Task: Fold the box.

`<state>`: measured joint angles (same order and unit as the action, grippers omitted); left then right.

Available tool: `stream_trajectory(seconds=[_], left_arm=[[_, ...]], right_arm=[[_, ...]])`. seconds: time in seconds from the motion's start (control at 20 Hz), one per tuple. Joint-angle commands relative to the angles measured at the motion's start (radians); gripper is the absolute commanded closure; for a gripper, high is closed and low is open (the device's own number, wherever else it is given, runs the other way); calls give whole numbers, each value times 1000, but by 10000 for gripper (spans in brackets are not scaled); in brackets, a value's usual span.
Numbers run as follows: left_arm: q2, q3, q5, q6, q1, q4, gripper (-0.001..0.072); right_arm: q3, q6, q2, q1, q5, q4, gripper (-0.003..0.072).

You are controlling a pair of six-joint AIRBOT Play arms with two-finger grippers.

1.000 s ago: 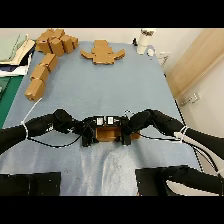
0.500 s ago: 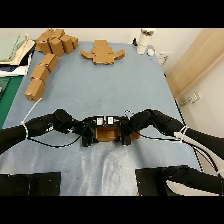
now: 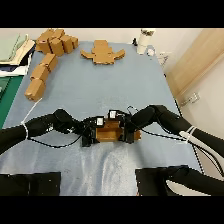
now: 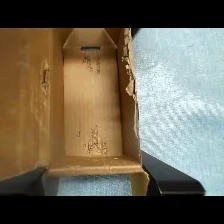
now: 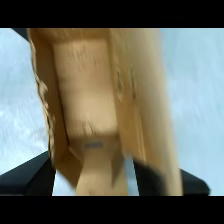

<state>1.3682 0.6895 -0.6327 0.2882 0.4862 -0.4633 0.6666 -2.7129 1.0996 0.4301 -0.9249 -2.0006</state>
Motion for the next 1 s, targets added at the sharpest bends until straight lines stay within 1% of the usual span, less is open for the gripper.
stream_trajectory(seconds=[0.0,0.05,0.15,0.25,0.3,0.35,0.4,0.45,0.5,0.6,0.7,0.75,0.85,0.95], left_arm=[[0,1,2,0,0,0,240],[0,1,2,0,0,0,240],[0,1,2,0,0,0,240],[0,1,2,0,0,0,240],[0,1,2,0,0,0,240],[0,1,2,0,0,0,240],[0,1,2,0,0,0,240],[0,1,2,0,0,0,240],[0,1,2,0,0,0,240],[0,1,2,0,0,0,240],[0,1,2,0,0,0,240],[0,1,2,0,0,-1,240],[0,1,2,0,0,0,240],[0,1,2,0,0,-1,240]], right_arm=[[13,251,-90,-21,-94,151,-22],[13,301,-121,-21,-135,170,-19],[13,395,-166,-21,-214,141,-18],[12,560,-194,-21,-291,35,-18],[12,648,-199,-21,-308,-47,-18],[12,723,-199,-18,-309,-131,-17],[11,795,-199,-11,-305,-182,-17],[11,863,-199,-3,-305,-195,-17],[11,899,-199,2,-303,-194,-17],[11,907,-199,2,-282,-195,-17],[11,929,-199,2,-218,-196,-16],[11,993,-198,2,-198,-196,-16],[11,1076,-195,2,-198,-196,-3],[11,1075,-195,2,-199,-197,-3]])
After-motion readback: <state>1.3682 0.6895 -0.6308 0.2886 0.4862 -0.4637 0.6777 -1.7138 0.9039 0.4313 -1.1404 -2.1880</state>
